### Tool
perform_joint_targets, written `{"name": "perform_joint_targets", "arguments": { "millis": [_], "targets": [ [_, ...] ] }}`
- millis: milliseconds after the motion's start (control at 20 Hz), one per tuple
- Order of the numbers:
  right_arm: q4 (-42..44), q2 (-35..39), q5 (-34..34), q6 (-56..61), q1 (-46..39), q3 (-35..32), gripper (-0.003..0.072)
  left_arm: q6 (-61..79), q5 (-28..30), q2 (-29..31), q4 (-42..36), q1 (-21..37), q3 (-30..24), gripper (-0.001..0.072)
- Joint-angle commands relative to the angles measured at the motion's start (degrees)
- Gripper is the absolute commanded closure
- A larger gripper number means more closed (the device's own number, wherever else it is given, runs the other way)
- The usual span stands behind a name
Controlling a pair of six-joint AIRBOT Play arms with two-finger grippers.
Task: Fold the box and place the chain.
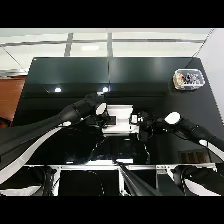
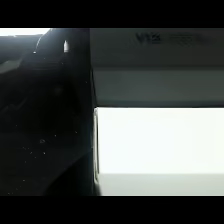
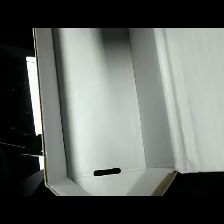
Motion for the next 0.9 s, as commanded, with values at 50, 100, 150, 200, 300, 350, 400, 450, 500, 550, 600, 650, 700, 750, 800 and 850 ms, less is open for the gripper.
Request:
{"name": "perform_joint_targets", "arguments": {
  "millis": [50, 100, 150, 200, 300, 350, 400, 450, 500, 550, 600, 650, 700, 750, 800, 850],
  "targets": [
    [-4.31, 3.56, 0.52, 4.72, -0.09, 0.02, -0.0007, 2.84, -0.55, -0.02, -0.09, 0.02, 0.0, 0.0681],
    [-5.31, 5.05, 1.11, 4.68, -0.09, 0.02, -0.0006, 3.13, -1.22, -0.02, -0.07, 0.02, 0.0, 0.0681],
    [-6.16, 6.25, 1.51, 4.68, -0.09, 0.02, -0.0006, 3.15, -1.42, -0.02, -0.07, 0.02, 0.0, 0.0681],
    [-6.32, 7.17, 2.16, 4.7, -0.09, 0.02, -0.0006, 3.13, -1.4, -0.02, -0.09, 0.02, 0.0, 0.0681],
    [-5.9, 7.48, 4.42, 4.68, 0.11, 0.02, 0.0089, 3.17, -1.18, -0.02, -0.11, -0.02, 0.0, 0.0681],
    [-6.03, 7.48, 4.68, 4.68, 0.07, 0.02, 0.01, 3.17, -1.2, -0.02, -0.11, -0.02, 0.0, 0.0681],
    [-6.12, 7.48, 4.66, 4.68, 0.07, 0.02, 0.0104, 3.17, -1.22, -0.02, -0.13, 0.0, 0.0, 0.068],
    [-6.29, 7.48, 4.66, 4.66, 0.07, 0.02, 0.0244, 3.17, -1.16, -0.02, -0.13, 0.0, 0.0, 0.068],
    [-6.29, 7.48, 4.66, 4.68, 0.07, 0.02, 0.0254, 3.17, -1.18, -0.02, -0.15, 0.0, 0.0, 0.068],
    [-6.29, 7.48, 4.66, 4.7, 0.07, 0.02, 0.0276, 3.17, -1.18, -0.02, -0.15, 0.0, 0.0, 0.068],
    [-6.29, 7.48, 4.72, 4.85, 0.07, 0.02, 0.0437, 3.15, -1.16, -0.02, -0.31, 0.0, 0.0, 0.068],
    [-6.27, 7.48, 4.68, 5.62, 0.07, 0.02, 0.0495, 3.17, -1.07, -0.02, -0.76, 0.0, 0.0, 0.068],
    [-6.27, 7.48, 4.72, 6.27, 0.09, 0.02, 0.0496, 3.17, -0.9, -0.02, -0.98, 0.0, 0.0, 0.0681],
    [-6.27, 7.48, 4.68, 6.58, 0.07, 0.02, 0.0495, 3.15, -0.85, -0.02, -0.98, 0.0, 0.0, 0.068],
    [-6.14, 7.43, 4.63, 6.58, 0.09, 0.02, 0.0496, 3.17, -0.9, -0.02, -1.01, 0.0, 0.0, 0.068],
    [-4.96, 7.02, 4.15, 6.58, 0.09, 0.02, 0.0495, 3.15, -0.9, -0.02, -1.07, 0.0, 0.0, 0.068]
  ]
}}
